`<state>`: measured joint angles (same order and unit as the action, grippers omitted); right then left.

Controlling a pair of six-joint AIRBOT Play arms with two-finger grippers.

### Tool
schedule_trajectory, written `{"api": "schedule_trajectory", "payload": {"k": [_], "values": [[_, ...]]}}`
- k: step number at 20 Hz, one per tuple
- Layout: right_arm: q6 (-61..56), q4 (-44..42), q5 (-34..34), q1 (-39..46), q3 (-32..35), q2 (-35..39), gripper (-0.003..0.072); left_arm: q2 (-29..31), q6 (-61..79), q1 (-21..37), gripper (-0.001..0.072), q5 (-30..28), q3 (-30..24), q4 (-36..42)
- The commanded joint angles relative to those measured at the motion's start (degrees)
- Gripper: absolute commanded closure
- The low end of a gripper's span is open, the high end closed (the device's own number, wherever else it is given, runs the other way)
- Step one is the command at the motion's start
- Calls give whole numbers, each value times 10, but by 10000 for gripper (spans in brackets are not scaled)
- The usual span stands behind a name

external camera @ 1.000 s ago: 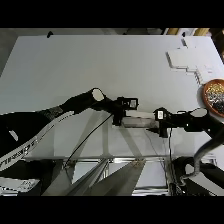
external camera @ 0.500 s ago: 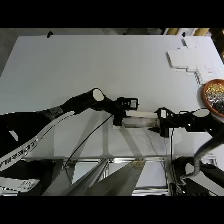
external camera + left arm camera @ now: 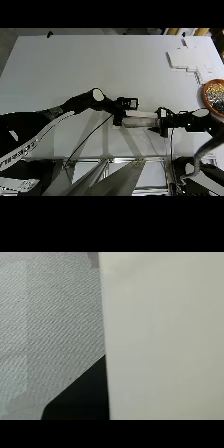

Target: Fold the box and place the chain.

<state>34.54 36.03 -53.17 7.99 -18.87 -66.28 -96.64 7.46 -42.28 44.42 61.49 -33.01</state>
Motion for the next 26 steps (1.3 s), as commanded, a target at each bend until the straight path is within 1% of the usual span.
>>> {"api": "schedule_trajectory", "payload": {"k": [1, 18, 23, 25, 26], "values": [[0, 2, 3, 0, 0, 0, 227, 0, 0, 0, 699, 0, 0, 0], [0, 2, 2, 0, 0, 0, 228, 0, 0, 0, 699, 0, 0, 0], [0, 2, 2, 0, 0, 0, 228, 0, 1, 0, 701, -4, 0, 15], [0, 2, 2, 0, 0, 0, 228, 0, 0, -5, 699, -44, 0, 61], [0, 2, 2, 0, 0, 0, 228, 1, 0, -6, 700, -46, 0, 78]]}}
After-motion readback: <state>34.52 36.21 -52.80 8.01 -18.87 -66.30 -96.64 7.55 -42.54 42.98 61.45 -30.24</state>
